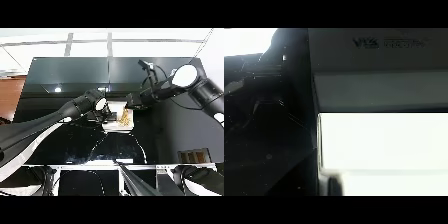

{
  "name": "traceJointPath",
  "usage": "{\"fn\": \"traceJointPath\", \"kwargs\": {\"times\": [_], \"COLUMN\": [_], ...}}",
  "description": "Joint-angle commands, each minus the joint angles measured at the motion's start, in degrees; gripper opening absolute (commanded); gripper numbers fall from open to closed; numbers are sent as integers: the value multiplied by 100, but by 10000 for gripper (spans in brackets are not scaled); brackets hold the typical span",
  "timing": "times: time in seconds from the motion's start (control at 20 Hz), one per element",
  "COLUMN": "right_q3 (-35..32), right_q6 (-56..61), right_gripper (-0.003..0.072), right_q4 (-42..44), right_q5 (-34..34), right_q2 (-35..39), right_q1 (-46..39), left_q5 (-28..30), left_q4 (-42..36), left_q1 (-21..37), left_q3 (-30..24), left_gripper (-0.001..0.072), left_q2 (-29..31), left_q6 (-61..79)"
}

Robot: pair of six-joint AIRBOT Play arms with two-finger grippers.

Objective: Fold the box and place the chain.

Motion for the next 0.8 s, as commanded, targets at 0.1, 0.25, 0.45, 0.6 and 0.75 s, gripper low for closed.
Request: {"fn": "traceJointPath", "kwargs": {"times": [0.1,0.25,0.45,0.6,0.75], "right_q3": [-350,-350,-363,-758,-1587], "right_q6": [4,55,120,699,778], "right_gripper": [175,300,298,298,298], "right_q4": [-42,-140,-1300,-3556,-3871], "right_q5": [-450,-184,710,922,597], "right_q2": [-7,-4,361,1010,1681], "right_q1": [181,68,-424,-831,-1220], "left_q5": [13,11,13,9,9], "left_q4": [-2,-2,-2,-2,-2], "left_q1": [2,2,2,2,2], "left_q3": [0,0,0,0,0], "left_gripper": [26,26,26,26,26], "left_q2": [-2,-2,-2,-2,-2], "left_q6": [0,0,0,0,2]}}
